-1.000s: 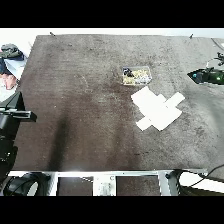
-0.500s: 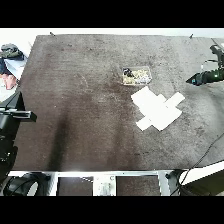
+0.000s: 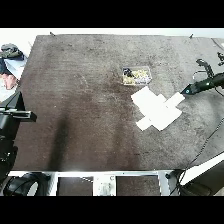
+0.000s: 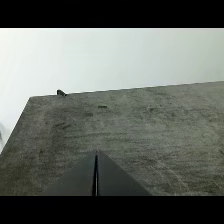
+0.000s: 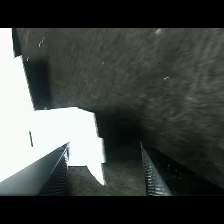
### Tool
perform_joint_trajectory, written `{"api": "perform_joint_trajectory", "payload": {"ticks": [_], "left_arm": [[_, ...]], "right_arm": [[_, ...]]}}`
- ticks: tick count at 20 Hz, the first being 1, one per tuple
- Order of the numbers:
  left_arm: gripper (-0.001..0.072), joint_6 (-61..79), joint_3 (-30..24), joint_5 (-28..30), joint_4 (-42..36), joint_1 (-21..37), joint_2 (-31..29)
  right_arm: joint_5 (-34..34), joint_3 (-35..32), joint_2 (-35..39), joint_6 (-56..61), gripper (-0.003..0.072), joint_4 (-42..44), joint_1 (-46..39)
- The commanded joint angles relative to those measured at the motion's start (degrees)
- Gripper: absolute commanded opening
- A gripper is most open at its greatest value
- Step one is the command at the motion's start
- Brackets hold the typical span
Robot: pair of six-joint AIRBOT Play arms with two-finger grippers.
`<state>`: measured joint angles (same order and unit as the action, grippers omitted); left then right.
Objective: Fold the box and place the chain.
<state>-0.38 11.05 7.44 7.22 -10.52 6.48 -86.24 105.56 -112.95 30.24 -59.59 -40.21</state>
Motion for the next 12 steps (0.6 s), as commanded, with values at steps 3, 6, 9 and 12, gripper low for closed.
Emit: {"api": "perform_joint_trajectory", "payload": {"ticks": [3, 6, 9, 12], "left_arm": [[0.0013, 0.0, 0.0, 0.0, 0.0, 0.0, 0.0], [0.0013, 0.0, 0.0, 0.0, 0.0, 0.0, 0.0], [0.0013, 0.0, 0.0, 0.0, 0.0, 0.0, 0.0], [0.0013, 0.0, 0.0, 0.0, 0.0, 0.0, 0.0]], "right_arm": [[-3.9, 0.0, -2.3, -2.9, 0.0529, -0.2, 1.7], [-5.2, -1.1, -3.6, -3.5, 0.0466, -0.3, 3.0], [-7.1, -2.2, -4.4, -3.7, 0.0398, -0.7, 4.3], [-9.8, -2.4, -4.9, -3.7, 0.0396, -0.6, 5.2]]}}
